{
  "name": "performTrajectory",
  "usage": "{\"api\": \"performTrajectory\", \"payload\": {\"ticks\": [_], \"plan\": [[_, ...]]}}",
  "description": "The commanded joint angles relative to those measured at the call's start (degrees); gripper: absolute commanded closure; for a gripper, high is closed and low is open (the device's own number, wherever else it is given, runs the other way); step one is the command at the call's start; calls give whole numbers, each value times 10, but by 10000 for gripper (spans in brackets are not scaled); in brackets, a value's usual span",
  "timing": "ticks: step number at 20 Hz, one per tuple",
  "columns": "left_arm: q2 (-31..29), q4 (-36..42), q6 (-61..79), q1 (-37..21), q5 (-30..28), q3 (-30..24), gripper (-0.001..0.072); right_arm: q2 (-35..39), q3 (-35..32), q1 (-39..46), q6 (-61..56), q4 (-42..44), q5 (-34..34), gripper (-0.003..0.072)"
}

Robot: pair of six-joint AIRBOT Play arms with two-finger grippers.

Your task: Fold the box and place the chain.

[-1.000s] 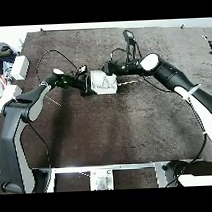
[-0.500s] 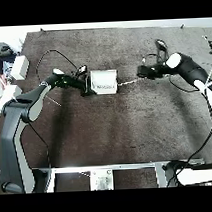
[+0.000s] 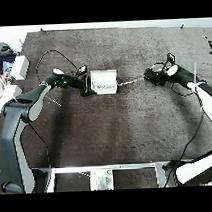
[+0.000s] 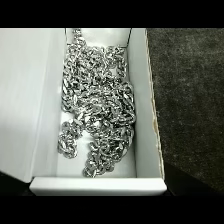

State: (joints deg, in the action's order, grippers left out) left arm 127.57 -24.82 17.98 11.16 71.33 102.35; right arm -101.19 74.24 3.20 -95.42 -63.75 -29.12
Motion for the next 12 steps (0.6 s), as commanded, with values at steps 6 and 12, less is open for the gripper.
{"api": "performTrajectory", "payload": {"ticks": [6, 12], "plan": [[0, 0, 0, 0, 0, 0, 266, -30, 48, -17, 7, 31, -7, 675], [0, 0, 0, 0, 0, 0, 266, 139, 44, -88, 119, 32, -117, 675]]}}
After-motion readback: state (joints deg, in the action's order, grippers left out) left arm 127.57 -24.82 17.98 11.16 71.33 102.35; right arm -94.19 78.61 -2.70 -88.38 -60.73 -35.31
